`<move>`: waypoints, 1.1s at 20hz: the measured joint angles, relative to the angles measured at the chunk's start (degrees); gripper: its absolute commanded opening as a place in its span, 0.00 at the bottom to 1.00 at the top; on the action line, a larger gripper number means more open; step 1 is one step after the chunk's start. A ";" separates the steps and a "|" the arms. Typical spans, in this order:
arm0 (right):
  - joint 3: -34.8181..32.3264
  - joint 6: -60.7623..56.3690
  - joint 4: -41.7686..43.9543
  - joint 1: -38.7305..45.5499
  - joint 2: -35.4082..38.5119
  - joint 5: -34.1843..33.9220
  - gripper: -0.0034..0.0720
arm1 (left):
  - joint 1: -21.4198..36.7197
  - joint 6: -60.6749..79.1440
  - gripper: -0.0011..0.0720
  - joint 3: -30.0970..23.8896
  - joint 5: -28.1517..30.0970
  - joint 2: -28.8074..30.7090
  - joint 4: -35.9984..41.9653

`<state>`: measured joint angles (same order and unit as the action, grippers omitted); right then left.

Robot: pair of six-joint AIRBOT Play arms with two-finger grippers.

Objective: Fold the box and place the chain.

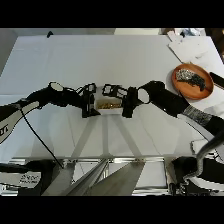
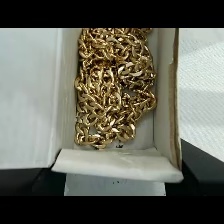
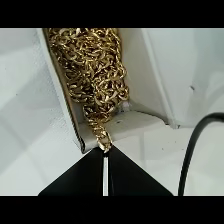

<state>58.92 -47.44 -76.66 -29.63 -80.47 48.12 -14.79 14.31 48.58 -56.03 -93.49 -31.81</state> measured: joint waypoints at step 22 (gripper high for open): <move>0.72 -7.89 0.87 1.64 5.11 -2.29 0.08 | 0.02 -0.07 0.22 0.00 0.00 0.00 0.09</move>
